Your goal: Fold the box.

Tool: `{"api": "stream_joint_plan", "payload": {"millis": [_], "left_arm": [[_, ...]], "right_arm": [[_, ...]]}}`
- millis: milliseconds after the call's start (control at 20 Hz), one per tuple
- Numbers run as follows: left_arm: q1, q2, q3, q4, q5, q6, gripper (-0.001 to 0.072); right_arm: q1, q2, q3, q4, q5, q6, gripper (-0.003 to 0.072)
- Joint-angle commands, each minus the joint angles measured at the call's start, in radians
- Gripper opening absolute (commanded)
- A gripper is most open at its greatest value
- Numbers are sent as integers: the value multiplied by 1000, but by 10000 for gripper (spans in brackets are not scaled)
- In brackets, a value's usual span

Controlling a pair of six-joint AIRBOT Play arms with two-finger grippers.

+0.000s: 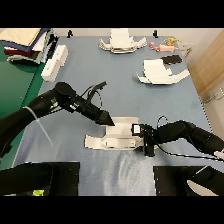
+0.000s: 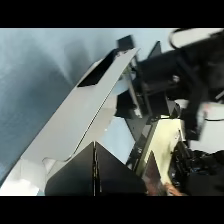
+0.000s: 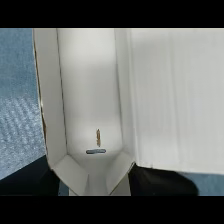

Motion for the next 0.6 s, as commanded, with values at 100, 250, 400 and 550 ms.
{"api": "stream_joint_plan", "payload": {"millis": [100,250,400,550], "left_arm": [[29,295,-63,192,-13,110,13],[27,445,-138,320,-10,219,16],[27,486,-180,418,24,247,619],[27,470,-207,432,97,386,658]], "right_arm": [[1,0,0,0,0,-1,514],[1,0,0,0,0,-1,514],[1,0,0,0,0,-1,514],[1,0,0,0,0,-1,514]]}}
